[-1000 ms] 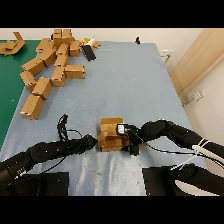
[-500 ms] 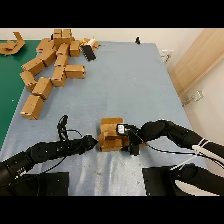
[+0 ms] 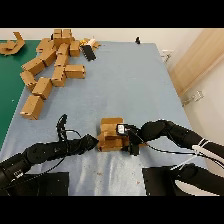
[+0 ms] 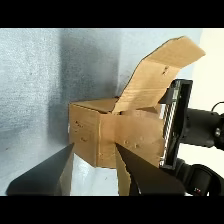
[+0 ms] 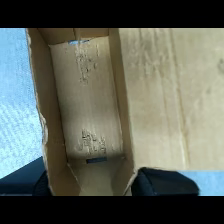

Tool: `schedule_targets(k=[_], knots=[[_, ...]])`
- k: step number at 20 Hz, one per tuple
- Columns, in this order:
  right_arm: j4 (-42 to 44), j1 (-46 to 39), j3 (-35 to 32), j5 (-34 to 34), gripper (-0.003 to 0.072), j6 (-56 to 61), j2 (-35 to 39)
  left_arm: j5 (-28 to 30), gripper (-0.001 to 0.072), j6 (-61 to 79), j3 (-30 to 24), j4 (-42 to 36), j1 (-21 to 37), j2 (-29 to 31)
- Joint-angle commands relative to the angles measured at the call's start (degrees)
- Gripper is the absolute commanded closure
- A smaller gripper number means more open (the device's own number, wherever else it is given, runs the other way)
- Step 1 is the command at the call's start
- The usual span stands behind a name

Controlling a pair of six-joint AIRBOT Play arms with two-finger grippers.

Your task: Fold the box.

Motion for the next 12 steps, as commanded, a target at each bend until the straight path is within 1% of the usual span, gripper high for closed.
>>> schedule_targets(k=[1, 4, 5, 7, 10, 11, 12], knots=[[0.0, 0.0, 0.0, 0.0, 0.0113, 0.0, 0.0, 0.2, 0.0294, 0.1, 0.1, 0.0, 0.0, 0.3], [0.0, 0.0, 0.0, 0.0, 0.0113, 0.0, 0.0, 0.2, 0.0294, 0.3, 0.0, 0.0, 0.0, 0.3], [0.0, 0.0, 0.0, 0.0, 0.0113, 0.0, 0.0, 1.1, 0.0295, 2.1, 0.0, 0.4, 0.0, 0.3], [0.0, 0.0, 0.0, 0.0, 0.0113, 0.0, 0.0, 5.2, 0.0296, 5.7, 0.0, 0.7, 0.0, 0.3], [0.0, 0.0, 0.0, 0.0, 0.0113, 0.0, 0.0, 8.3, 0.0296, 5.9, 0.0, 0.7, 0.0, 0.3], [0.0, 0.0, 0.0, 0.0, 0.0113, 0.0, 0.0, 7.5, 0.0296, 6.0, 0.1, 0.7, 0.0, 0.3], [0.0, 0.0, 0.0, 0.0, 0.0113, 0.0, 0.0, 5.0, 0.0307, 7.1, 0.2, 0.7, 0.0, 0.3]])
